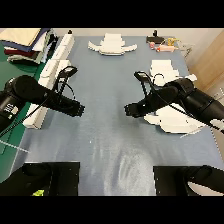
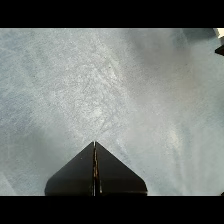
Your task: Fold the box.
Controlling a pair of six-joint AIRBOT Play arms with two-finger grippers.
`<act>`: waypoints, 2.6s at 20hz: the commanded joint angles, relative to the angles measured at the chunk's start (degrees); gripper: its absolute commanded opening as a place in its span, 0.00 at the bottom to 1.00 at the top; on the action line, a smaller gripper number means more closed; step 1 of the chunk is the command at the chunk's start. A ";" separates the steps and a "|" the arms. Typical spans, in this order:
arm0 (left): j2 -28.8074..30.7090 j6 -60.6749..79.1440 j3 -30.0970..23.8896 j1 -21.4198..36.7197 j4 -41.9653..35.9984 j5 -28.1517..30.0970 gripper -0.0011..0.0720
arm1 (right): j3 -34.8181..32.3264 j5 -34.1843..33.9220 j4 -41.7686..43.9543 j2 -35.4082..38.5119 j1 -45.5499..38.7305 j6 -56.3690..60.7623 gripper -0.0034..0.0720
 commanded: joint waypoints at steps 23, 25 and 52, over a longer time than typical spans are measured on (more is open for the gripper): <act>0.04 0.00 -0.02 -0.02 -0.11 6.54 0.04 | 2.05 -6.25 -11.93 -0.07 -2.99 10.19 0.18; 0.02 0.00 -0.02 -0.02 -0.79 8.37 0.04 | 5.97 -17.62 -27.06 -0.07 -9.57 13.09 0.35; -9.01 -2.73 0.09 0.11 -23.34 7.69 0.76 | 18.01 -34.71 18.21 -33.16 -79.47 -42.93 0.24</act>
